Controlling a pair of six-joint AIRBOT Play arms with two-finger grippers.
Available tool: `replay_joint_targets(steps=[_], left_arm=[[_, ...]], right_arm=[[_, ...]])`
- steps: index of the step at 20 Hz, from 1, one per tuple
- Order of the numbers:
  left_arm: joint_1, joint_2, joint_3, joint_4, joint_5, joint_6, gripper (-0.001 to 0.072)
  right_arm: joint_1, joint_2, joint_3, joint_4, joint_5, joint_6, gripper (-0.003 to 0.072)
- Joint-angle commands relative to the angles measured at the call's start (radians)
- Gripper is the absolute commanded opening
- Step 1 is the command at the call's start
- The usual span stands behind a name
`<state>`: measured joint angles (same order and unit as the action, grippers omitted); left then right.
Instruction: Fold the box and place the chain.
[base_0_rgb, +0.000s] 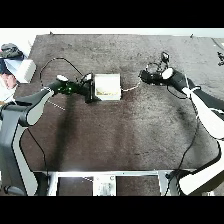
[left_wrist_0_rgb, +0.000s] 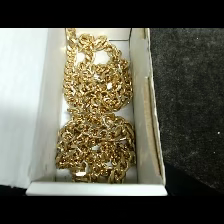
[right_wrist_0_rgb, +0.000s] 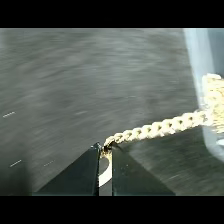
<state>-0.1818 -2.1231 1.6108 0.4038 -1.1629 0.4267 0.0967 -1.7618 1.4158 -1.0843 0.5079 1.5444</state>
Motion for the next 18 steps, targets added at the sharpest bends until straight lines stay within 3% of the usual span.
replay_joint_targets(steps=[1, 4, 9, 14, 18], left_arm=[[0.000, 0.000, 0.000, 0.000, 0.000, 0.000, 0.0353], [0.000, 0.000, 0.000, 0.000, 0.000, 0.000, 0.0353], [0.000, 0.000, 0.000, 0.000, 0.000, 0.000, 0.0353], [0.000, 0.000, 0.000, 0.000, 0.000, 0.000, 0.0353], [0.000, 0.000, 0.000, 0.000, 0.000, 0.000, 0.0353]], right_arm=[[0.053, 0.130, 0.002, 0.008, 0.099, -0.092, 0.0010], [0.117, 0.280, 0.002, 0.008, 0.138, -0.149, 0.0010], [0.250, 0.452, 0.002, 0.008, 0.053, -0.202, 0.0010], [0.367, 0.468, 0.003, 0.020, -0.034, -0.209, 0.0011], [0.416, 0.406, 0.002, 0.020, -0.039, -0.205, 0.0011]])
